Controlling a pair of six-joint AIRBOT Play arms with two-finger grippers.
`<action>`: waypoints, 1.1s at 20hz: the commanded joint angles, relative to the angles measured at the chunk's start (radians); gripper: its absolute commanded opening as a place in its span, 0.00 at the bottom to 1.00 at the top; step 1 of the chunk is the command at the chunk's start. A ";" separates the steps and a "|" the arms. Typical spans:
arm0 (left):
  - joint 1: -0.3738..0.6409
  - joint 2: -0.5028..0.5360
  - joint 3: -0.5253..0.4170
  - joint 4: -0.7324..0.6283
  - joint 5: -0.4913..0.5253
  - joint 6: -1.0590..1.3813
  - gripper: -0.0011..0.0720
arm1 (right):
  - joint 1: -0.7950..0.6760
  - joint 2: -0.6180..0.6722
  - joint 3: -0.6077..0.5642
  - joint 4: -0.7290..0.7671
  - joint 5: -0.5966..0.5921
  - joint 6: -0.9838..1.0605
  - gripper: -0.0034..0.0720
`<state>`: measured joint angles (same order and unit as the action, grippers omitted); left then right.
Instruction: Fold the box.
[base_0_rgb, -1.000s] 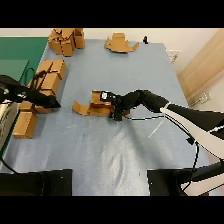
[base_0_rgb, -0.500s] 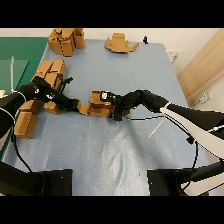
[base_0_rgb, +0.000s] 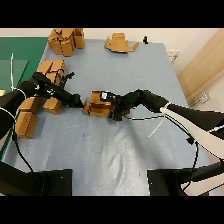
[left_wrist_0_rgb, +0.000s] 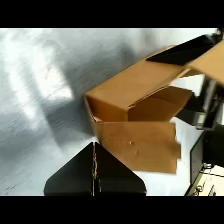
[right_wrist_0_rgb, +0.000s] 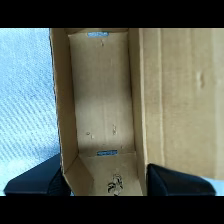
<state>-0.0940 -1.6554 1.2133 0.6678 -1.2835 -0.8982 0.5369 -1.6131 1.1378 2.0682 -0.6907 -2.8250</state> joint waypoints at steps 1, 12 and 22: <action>-0.013 0.000 0.008 -0.053 -0.061 0.047 0.03 | 0.000 0.000 0.000 0.000 0.000 0.000 0.79; -0.030 0.000 0.008 -0.101 -0.049 0.064 0.45 | 0.001 0.000 0.000 0.000 0.000 0.000 0.79; -0.117 0.000 0.056 0.092 0.038 -0.196 0.72 | 0.000 0.000 0.000 0.000 0.001 0.000 0.78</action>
<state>-0.1841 -1.6554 1.2461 0.6552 -1.2705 -0.9794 0.5369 -1.6131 1.1378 2.0682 -0.6907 -2.8250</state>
